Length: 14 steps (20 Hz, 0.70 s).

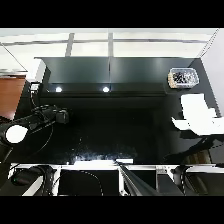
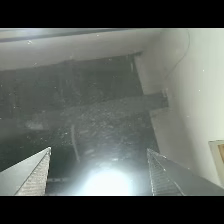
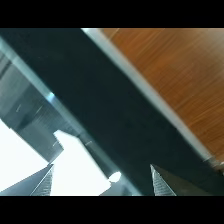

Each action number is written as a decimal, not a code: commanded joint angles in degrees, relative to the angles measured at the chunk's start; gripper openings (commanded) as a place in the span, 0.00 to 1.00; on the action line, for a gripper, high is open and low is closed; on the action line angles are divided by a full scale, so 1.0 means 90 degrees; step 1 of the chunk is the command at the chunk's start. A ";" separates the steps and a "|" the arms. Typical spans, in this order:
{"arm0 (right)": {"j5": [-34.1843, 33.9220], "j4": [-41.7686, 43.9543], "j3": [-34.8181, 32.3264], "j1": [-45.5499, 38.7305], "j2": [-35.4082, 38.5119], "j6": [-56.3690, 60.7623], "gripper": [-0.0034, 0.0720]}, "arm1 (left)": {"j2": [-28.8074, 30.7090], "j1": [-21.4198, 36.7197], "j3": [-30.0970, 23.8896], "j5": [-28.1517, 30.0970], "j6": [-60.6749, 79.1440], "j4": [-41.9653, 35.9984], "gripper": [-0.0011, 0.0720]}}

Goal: Fold the box and place the chain.

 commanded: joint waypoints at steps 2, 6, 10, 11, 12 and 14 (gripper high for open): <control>0.0886 0.0318 0.0425 0.0277 -0.0716 -0.0486 0.98 | -0.0005 -0.0005 0.0002 -0.0005 0.0000 0.0017 0.98; 0.0869 -0.0369 0.0425 0.0714 -0.0741 -0.0481 0.85 | -0.0005 -0.0005 0.0002 -0.0007 0.0000 0.0019 0.98; 0.0882 -0.0959 0.0425 0.1042 -0.0741 -0.0474 0.67 | -0.0005 -0.0005 0.0002 -0.0007 0.0000 0.0019 0.98; 0.0848 -0.1052 0.0425 0.1124 -0.0741 -0.0471 0.67 | -0.0005 -0.0005 0.0002 -0.0007 0.0000 0.0019 0.98; 0.0852 -0.1018 0.0425 0.1188 -0.0741 -0.0471 0.67 | -0.0005 -0.0005 0.0002 -0.0007 0.0000 0.0019 0.98; 0.0988 -0.1025 0.0425 0.1297 -0.0741 -0.0476 0.31 | -0.0005 -0.0005 0.0002 -0.0007 0.0000 0.0019 0.98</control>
